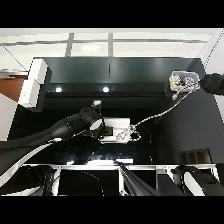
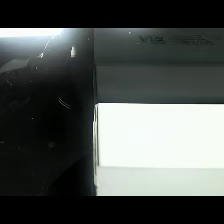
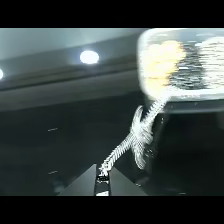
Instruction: Fold the box and place the chain.
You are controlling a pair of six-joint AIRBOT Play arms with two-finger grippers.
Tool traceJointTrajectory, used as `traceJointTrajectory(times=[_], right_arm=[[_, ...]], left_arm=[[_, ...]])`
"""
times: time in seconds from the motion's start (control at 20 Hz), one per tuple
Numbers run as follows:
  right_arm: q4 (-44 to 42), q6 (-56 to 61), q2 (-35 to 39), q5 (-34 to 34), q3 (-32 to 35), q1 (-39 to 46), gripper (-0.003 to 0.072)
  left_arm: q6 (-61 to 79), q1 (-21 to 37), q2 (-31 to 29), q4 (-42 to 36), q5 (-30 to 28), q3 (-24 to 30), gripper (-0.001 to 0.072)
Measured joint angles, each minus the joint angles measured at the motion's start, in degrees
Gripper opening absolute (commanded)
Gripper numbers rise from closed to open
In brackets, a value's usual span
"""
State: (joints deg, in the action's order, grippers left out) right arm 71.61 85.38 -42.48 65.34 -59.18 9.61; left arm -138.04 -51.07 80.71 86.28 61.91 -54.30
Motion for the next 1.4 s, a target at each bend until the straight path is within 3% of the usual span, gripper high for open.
traceJointTrajectory(times=[0.35,0.7,0.95,1.4], right_arm=[[-11.91,-3.89,5.97,9.53,0.0,-1.42,0.0042],[-20.39,-5.29,6.67,12.46,0.0,-10.4,0.0042],[-25.53,-4.76,6.69,11.67,0.0,-17.59,0.0042],[-30.8,-1.7,5.55,2.32,0.0,-31.52,0.0042]], left_arm=[[0.0,0.0,0.0,0.0,-0.26,0.0,0.0033],[0.0,0.0,0.0,0.0,-0.28,0.0,0.0033],[0.0,0.0,0.0,0.0,-0.28,0.0,0.0033],[0.0,0.0,0.0,0.0,-0.35,0.0,0.0033]])
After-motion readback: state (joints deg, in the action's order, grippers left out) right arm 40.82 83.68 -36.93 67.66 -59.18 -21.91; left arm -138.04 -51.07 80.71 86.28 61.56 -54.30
